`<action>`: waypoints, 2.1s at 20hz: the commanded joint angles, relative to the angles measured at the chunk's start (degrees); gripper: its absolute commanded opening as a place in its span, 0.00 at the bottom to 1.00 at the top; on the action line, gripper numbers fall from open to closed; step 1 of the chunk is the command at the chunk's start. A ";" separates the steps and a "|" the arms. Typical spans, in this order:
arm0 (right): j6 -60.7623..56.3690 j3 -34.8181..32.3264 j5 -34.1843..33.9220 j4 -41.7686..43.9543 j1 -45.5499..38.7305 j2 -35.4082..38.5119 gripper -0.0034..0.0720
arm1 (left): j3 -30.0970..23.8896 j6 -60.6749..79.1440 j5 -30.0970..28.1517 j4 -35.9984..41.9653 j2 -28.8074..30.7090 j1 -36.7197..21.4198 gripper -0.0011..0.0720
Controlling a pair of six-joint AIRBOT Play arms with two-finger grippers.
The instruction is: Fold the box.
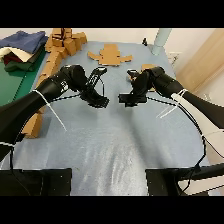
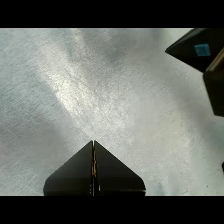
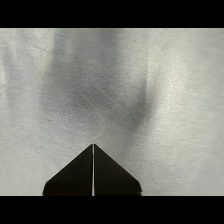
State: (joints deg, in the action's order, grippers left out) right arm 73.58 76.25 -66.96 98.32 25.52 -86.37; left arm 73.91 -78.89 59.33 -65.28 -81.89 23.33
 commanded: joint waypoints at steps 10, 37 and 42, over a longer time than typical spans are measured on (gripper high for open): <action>0.00 0.04 0.02 0.02 0.07 0.00 0.05 | 0.07 0.02 0.00 -0.02 -0.02 -0.11 0.03; 24.76 26.38 12.61 18.82 -50.77 -17.90 0.62 | 0.07 -1.05 -6.51 1.25 -0.26 -0.09 0.03; 30.01 38.69 10.91 23.74 -54.80 -30.88 0.62 | 0.07 -1.92 -6.88 1.18 -0.26 -0.11 0.03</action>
State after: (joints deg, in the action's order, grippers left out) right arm 98.80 108.44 -55.20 114.19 -25.91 -110.56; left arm 73.91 -80.49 52.64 -64.07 -82.11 23.24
